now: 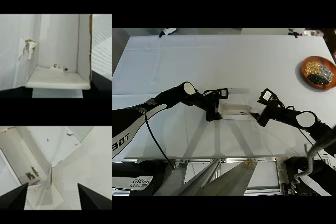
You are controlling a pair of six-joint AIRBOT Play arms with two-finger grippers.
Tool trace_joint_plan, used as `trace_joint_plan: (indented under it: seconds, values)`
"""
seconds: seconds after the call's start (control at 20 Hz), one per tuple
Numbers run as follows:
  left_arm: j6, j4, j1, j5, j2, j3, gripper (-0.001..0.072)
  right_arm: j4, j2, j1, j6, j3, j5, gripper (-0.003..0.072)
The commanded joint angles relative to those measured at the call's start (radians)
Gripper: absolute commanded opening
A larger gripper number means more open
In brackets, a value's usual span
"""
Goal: Fold the box and place the chain.
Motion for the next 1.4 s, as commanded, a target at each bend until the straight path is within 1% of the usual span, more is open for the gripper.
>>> trace_joint_plan:
  seconds: [0.0,0.1,0.2,0.3,0.45,0.55,0.65,0.8,0.85,0.9,1.0,1.1,1.2,1.35]
  values:
    - [0.019,-0.005,0.000,0.180,0.000,0.000,0.0355,0.012,0.001,0.000,-0.005,0.001,-0.013,0.0696]
    - [0.048,-0.042,0.000,0.211,0.005,0.001,0.0355,0.012,0.001,0.000,-0.005,0.001,-0.013,0.0696]
    - [0.087,-0.134,0.000,0.229,0.023,0.001,0.0355,0.012,0.001,0.000,-0.005,0.001,-0.013,0.0696]
    - [0.179,-0.192,0.000,0.233,0.050,0.001,0.0354,0.012,0.001,0.000,-0.005,0.001,-0.013,0.0696]
    - [0.205,-0.214,0.000,0.231,0.075,0.001,0.0353,0.013,0.001,0.000,-0.004,0.001,-0.012,0.0696]
    - [0.201,-0.213,-0.003,0.196,0.068,0.001,0.0346,0.013,0.001,0.000,-0.004,0.001,-0.013,0.0696]
    - [0.201,-0.186,-0.010,0.127,0.058,0.000,0.0347,0.013,0.001,0.000,-0.004,0.001,-0.012,0.0696]
    - [0.193,-0.029,-0.026,0.021,0.055,0.000,0.0347,0.013,0.001,0.000,-0.004,0.001,-0.012,0.0696]
    - [0.147,0.008,-0.031,0.013,0.048,0.000,0.0347,0.023,0.001,0.000,-0.004,0.001,-0.012,0.0695]
    - [0.106,0.016,-0.031,0.013,0.036,0.000,0.0348,0.041,0.001,0.000,-0.005,0.001,-0.012,0.0694]
    - [0.091,0.008,-0.031,0.010,0.000,0.000,0.0348,0.088,0.001,0.000,-0.005,0.001,-0.011,0.0690]
    - [0.091,-0.008,-0.031,-0.003,-0.033,0.000,0.0348,0.096,0.001,0.000,-0.005,0.001,-0.006,0.0658]
    - [0.089,-0.008,-0.031,-0.020,-0.046,0.000,0.0348,0.095,0.001,0.000,-0.005,0.001,-0.007,0.0646]
    - [0.045,-0.008,-0.031,-0.004,-0.047,0.000,0.0357,0.099,0.001,0.000,-0.007,0.001,-0.013,0.0643]
